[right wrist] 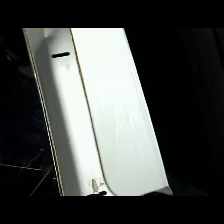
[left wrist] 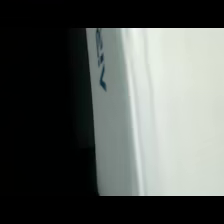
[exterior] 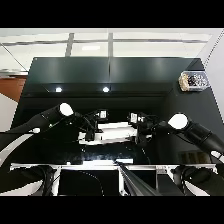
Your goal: Fold the box and place the chain.
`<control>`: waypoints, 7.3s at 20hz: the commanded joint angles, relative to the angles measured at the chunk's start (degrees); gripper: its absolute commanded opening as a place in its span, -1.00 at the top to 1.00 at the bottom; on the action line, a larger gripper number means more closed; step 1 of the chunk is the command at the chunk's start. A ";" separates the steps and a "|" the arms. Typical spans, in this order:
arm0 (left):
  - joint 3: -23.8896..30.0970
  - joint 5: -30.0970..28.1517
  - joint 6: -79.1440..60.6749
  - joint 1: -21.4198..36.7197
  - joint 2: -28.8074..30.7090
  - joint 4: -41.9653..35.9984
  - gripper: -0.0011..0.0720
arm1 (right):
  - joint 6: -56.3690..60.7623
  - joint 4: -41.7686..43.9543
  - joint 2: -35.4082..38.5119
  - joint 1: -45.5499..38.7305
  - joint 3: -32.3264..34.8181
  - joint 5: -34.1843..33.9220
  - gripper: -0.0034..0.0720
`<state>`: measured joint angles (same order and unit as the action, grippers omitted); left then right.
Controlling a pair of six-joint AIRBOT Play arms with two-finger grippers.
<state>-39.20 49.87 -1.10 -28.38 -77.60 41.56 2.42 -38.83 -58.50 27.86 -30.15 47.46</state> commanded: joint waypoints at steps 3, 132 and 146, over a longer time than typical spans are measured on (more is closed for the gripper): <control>-0.07 -0.37 0.02 -0.02 0.02 -0.04 0.90 | -1.07 0.72 -0.68 0.07 3.23 2.51 -0.97; 16.17 -15.52 3.80 -8.11 16.39 -13.27 0.58 | -11.69 2.34 -7.61 3.37 4.44 -6.67 -0.14; 15.69 -12.83 4.07 -7.58 17.33 -10.14 0.89 | -11.69 2.34 -7.61 3.37 4.44 -6.82 -0.14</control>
<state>-23.16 35.24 2.74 -36.36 -60.93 29.74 -9.30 -36.51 -66.13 31.22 -25.69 40.73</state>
